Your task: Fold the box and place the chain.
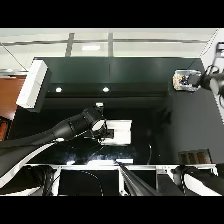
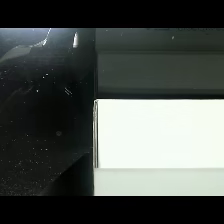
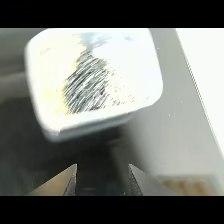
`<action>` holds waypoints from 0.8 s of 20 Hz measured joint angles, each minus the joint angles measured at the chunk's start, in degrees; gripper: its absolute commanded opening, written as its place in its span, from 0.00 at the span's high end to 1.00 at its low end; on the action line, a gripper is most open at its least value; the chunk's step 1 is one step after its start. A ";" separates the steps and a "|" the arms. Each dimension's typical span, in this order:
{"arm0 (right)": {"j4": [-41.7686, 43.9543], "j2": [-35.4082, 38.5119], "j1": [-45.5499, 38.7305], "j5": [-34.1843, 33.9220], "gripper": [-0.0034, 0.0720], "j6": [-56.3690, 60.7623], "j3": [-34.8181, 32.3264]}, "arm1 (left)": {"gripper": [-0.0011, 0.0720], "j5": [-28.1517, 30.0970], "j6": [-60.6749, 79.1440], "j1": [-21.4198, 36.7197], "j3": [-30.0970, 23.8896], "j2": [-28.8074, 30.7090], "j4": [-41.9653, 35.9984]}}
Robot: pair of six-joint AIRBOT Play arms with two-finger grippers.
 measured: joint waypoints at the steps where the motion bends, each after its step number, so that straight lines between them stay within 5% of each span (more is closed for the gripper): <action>1: 3.69 -4.39 -3.23 0.31 0.00 0.04 4.02 | 0.94 0.00 0.00 0.00 0.00 0.00 0.00; 7: 22.23 -29.90 -12.90 13.14 0.00 -5.35 32.20 | 0.94 -0.11 0.02 0.00 0.00 0.00 -0.85; 9: 24.35 -35.76 -13.86 15.63 0.14 -5.44 39.34 | 0.94 -0.11 0.02 0.00 0.00 0.00 -1.03; 16: 25.31 -45.99 -15.45 19.93 0.14 0.35 49.75 | 0.94 -0.22 0.04 0.00 0.00 0.00 -1.25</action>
